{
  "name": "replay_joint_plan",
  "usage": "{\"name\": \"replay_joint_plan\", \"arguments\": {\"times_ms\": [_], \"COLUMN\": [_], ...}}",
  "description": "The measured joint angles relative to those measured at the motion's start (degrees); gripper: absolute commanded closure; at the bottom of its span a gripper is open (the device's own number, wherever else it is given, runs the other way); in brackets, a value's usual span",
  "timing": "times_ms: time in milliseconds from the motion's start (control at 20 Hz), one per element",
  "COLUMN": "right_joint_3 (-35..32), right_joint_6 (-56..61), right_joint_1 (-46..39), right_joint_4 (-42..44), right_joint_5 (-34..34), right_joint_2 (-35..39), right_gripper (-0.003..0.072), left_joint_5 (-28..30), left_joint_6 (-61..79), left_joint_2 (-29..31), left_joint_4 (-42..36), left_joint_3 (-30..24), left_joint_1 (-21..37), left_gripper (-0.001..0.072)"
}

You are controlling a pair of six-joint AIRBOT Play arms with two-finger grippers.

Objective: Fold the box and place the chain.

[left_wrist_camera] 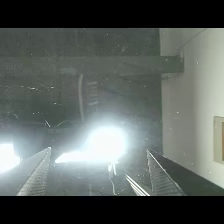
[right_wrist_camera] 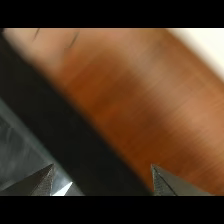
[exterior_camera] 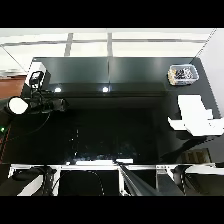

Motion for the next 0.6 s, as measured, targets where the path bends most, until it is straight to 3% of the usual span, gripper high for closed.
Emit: {"name": "replay_joint_plan", "arguments": {"times_ms": [250, 500, 600], "right_joint_3": [3.3, -0.4, -1.4], "right_joint_6": [-12.6, -23.3, -25.6], "right_joint_1": [-0.8, -0.9, -0.9], "right_joint_4": [4.5, 5.9, 6.0], "right_joint_5": [12.3, 16.3, 16.8], "right_joint_2": [-7.0, -5.6, -4.0], "right_gripper": [-0.0026, -0.0024, 0.0152], "left_joint_5": [-0.1, -0.3, -0.3], "left_joint_6": [-0.4, -0.4, -0.4], "left_joint_2": [0.0, 0.0, 0.0], "left_joint_4": [-1.2, -2.0, -2.1], "left_joint_3": [0.0, 0.0, 0.0], "left_joint_1": [0.0, 0.0, 0.0], "left_gripper": [-0.0001, 0.0, 0.0]}}
